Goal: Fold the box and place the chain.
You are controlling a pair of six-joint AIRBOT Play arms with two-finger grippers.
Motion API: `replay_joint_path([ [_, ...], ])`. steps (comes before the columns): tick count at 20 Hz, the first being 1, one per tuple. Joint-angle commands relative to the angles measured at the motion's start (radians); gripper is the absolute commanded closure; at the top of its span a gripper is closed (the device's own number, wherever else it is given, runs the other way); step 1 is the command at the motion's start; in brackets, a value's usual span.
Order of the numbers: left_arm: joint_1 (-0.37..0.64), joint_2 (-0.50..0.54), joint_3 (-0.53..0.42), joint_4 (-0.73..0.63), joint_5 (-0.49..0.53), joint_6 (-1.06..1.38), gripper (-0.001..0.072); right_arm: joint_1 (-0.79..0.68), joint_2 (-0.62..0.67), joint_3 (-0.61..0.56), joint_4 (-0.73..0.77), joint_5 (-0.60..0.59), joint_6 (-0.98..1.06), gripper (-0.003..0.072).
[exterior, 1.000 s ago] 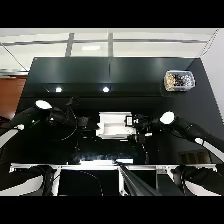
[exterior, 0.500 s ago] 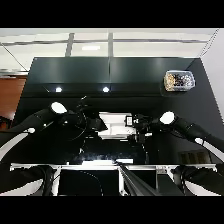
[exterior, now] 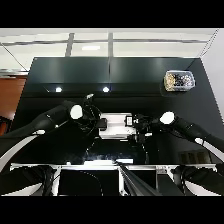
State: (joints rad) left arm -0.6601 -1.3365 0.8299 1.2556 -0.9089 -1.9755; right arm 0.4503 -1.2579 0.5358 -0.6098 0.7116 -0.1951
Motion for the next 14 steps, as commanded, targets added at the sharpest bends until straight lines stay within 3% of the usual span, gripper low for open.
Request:
replay_joint_path([
  [1,-0.088,-0.002,0.074,0.241,-0.098,-0.277,0.0198,0.000,0.000,0.000,0.000,-0.002,0.000,0.0207],
  [9,-0.195,-0.084,0.158,0.250,-0.127,-0.412,0.0213,0.000,0.000,0.000,0.000,-0.002,0.000,0.0207],
  [11,-0.216,-0.108,0.180,0.251,-0.128,-0.412,0.0363,0.000,0.000,0.000,0.001,-0.002,0.000,0.0206],
  [14,-0.217,-0.116,0.188,0.255,-0.140,-0.415,0.0378,0.000,0.000,0.000,0.000,-0.002,0.000,0.0207],
])
